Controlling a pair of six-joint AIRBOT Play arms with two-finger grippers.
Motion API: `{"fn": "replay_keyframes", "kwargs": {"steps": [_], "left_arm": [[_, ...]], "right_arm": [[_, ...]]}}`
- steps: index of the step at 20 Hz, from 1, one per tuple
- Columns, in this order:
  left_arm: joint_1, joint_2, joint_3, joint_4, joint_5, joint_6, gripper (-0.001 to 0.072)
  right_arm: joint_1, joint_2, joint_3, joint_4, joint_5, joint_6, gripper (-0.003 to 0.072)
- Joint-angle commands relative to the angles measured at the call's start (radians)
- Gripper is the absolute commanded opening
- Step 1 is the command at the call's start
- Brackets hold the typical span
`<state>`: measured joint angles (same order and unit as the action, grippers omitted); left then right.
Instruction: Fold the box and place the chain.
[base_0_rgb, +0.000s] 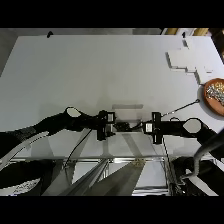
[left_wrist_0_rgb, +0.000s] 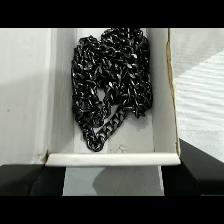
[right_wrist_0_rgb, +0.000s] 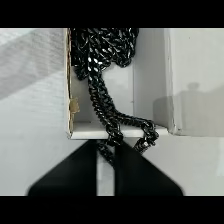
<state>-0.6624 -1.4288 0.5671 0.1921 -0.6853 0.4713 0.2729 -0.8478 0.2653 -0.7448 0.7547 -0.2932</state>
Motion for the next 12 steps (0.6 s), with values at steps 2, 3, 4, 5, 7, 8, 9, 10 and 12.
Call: {"fn": "replay_keyframes", "kwargs": {"steps": [2,3,4,5,7,8,9,10,12], "left_arm": [[0.0,0.0,0.0,0.0,0.0,0.0,0.0254],[0.0,0.0,0.0,0.0,0.0,0.0,0.0254],[0.0,0.0,0.0,0.0,0.0,0.0,0.0254],[0.0,0.0,0.0,0.0,0.0,0.0,0.0254],[0.0,0.0,0.0,0.0,0.0,0.0,0.0254],[0.0,0.0,0.0,0.0,0.0,0.0,0.0254],[0.0,0.0,0.0,0.0,0.0,0.0,0.0254],[0.0,0.0,0.0,0.0,0.0,0.0,0.0254],[0.0,0.0,0.0,0.0,0.0,0.0,0.0254]], "right_arm": [[0.001,0.0,0.0,-0.076,0.009,0.053,0.002],[0.001,0.0,0.0,-0.117,0.0,0.098,0.002],[0.001,0.003,0.0,-0.16,-0.006,0.144,0.002],[0.001,0.011,0.0,-0.202,-0.016,0.193,0.002],[0.001,0.049,0.0,-0.243,-0.024,0.245,0.0019],[0.001,0.085,0.0,-0.242,-0.034,0.245,0.0018],[0.001,0.127,0.0,-0.237,-0.039,0.262,0.0018],[0.001,0.18,0.0,-0.224,-0.039,0.303,0.0018],[0.001,0.289,0.0,-0.16,-0.036,0.36,0.0018]]}}
